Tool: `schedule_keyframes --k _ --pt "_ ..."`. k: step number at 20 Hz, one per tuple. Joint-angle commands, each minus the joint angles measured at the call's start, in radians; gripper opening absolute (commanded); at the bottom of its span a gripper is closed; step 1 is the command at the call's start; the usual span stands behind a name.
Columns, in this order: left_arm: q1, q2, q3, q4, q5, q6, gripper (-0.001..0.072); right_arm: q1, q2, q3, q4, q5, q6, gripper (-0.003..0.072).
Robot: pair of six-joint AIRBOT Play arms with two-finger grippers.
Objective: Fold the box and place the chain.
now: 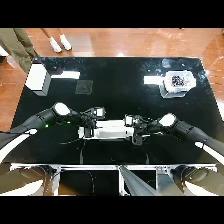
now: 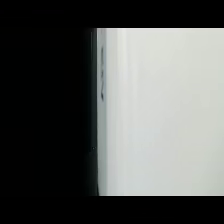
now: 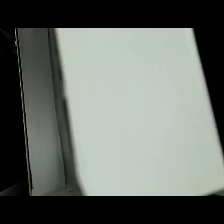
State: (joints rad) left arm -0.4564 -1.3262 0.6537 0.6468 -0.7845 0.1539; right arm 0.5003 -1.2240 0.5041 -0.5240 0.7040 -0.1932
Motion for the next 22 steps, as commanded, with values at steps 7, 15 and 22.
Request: schedule_keyframes --k 7,15,22 --pt "0.0 -0.001 -0.001 0.0 0.004 0.0 0.0018 0.013 -0.001 0.001 -0.012 -0.024 0.014 0.0697" --pt "0.0 -0.001 -0.001 0.0 0.026 0.0 0.0018 0.018 -0.008 0.008 -0.011 -0.023 0.013 0.0696" --pt "0.0 -0.001 -0.001 0.0 0.048 0.0 0.0019 0.076 -0.014 0.008 -0.08 -0.095 0.081 0.0696"
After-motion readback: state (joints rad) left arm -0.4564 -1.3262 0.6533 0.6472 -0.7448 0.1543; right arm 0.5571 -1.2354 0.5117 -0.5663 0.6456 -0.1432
